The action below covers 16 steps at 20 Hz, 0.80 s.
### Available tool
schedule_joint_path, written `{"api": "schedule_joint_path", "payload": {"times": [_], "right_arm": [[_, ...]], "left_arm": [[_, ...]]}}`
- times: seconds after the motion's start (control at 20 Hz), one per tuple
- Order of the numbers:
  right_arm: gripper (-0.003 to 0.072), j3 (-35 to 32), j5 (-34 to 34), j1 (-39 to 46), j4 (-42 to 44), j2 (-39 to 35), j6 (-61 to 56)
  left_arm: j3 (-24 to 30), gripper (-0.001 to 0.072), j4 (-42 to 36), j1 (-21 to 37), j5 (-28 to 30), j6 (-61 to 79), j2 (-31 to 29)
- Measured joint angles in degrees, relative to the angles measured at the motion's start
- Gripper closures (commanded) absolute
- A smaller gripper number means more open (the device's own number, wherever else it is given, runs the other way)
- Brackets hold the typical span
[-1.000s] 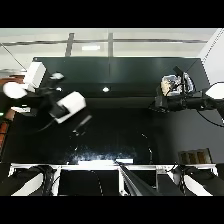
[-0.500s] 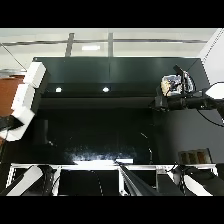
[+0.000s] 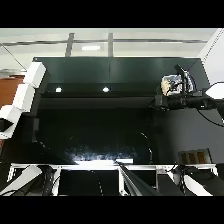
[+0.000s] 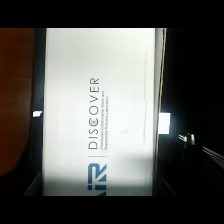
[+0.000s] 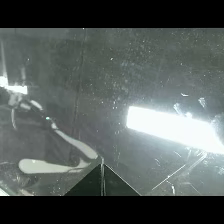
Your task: Fold the box and place the chain.
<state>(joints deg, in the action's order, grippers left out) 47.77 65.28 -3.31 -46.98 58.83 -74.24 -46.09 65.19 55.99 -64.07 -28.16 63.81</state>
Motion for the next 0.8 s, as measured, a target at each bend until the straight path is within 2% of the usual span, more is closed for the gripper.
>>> {"api": "schedule_joint_path", "payload": {"times": [0.1, 0.25, 0.45, 0.8], "right_arm": [[0.0658, 0.0, -0.2, 0.0, 0.0, 0.0, -0.6], [0.0659, 0.0, -0.2, 0.0, 0.0, 0.0, -1.4], [0.0659, 0.0, -0.4, 0.0, 0.0, 0.0, -1.7], [0.0658, 0.0, -1.0, 0.0, -0.2, 0.0, -1.7]], "left_arm": [[0.1, -0.0006, -1.0, -0.6, 1.2, 1.9, 2.2], [0.3, -0.0008, -1.2, -1.4, 3.1, 3.7, 5.2], [-0.5, -0.0008, -2.3, -2.9, 4.0, 4.5, 5.3], [-6.1, 0.0006, -6.0, -8.4, -1.4, 4.9, 0.5]]}}
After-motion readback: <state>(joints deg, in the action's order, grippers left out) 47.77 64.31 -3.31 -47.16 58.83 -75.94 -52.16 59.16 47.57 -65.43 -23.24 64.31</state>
